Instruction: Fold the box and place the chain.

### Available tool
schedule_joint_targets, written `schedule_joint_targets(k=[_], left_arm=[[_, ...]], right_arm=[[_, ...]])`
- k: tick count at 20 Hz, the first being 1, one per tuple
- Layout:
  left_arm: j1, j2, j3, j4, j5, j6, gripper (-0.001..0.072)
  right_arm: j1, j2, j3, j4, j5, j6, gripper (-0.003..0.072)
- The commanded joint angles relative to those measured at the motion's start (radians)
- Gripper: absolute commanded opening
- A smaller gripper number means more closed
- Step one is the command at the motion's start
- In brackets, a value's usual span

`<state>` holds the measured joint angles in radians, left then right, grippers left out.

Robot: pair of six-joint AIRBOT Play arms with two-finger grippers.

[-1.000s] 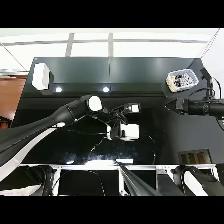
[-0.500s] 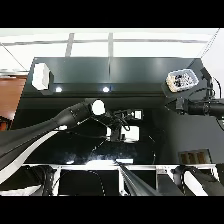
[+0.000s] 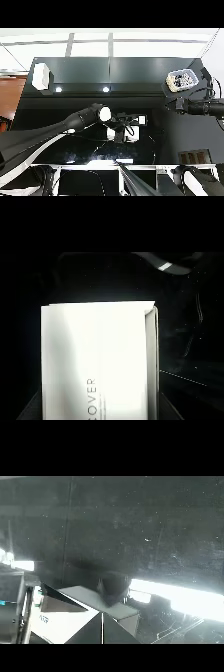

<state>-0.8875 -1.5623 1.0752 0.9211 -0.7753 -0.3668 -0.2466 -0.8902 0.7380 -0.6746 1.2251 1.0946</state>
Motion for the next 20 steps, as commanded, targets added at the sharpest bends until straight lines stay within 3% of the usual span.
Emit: schedule_joint_targets(k=[1, 3, 4, 6, 8, 11, 14, 17, 20], left_arm=[[-0.019, -0.014, 0.0, 0.017, 0.058, -0.003, 0.0712], [-0.021, -0.014, 0.0, 0.018, 0.077, -0.002, 0.0709], [-0.019, -0.013, 0.001, 0.018, 0.077, -0.002, 0.0661], [-0.016, -0.01, 0.007, 0.034, 0.065, -0.004, 0.0358], [0.001, 0.005, 0.008, 0.041, 0.062, -0.009, 0.0284], [0.087, 0.057, 0.007, 0.11, 0.03, -0.17, 0.0274], [0.26, 0.129, 0.007, 0.295, -0.105, -0.39, 0.0249], [0.51, 0.192, 0.006, 0.483, -0.243, -0.637, 0.0238], [0.834, 0.215, 0.007, 0.613, -0.378, -0.84, 0.0238]], right_arm=[[-0.001, 0.001, 0.001, 0.0, 0.002, 0.0, 0.0011], [-0.001, 0.001, 0.001, 0.0, 0.001, 0.0, 0.0011], [-0.001, 0.001, 0.001, 0.0, 0.001, 0.0, 0.0011], [-0.001, 0.001, 0.001, 0.0, 0.003, 0.0, 0.0011], [-0.001, 0.001, 0.001, 0.0, 0.004, 0.001, 0.0011], [-0.001, 0.001, 0.001, 0.0, 0.007, 0.001, 0.0011], [-0.001, 0.001, 0.001, 0.0, 0.007, 0.0, 0.0011], [-0.001, 0.001, 0.001, 0.0, 0.006, 0.0, 0.0011], [-0.001, 0.001, 0.001, 0.0, 0.003, 0.001, 0.0011]])
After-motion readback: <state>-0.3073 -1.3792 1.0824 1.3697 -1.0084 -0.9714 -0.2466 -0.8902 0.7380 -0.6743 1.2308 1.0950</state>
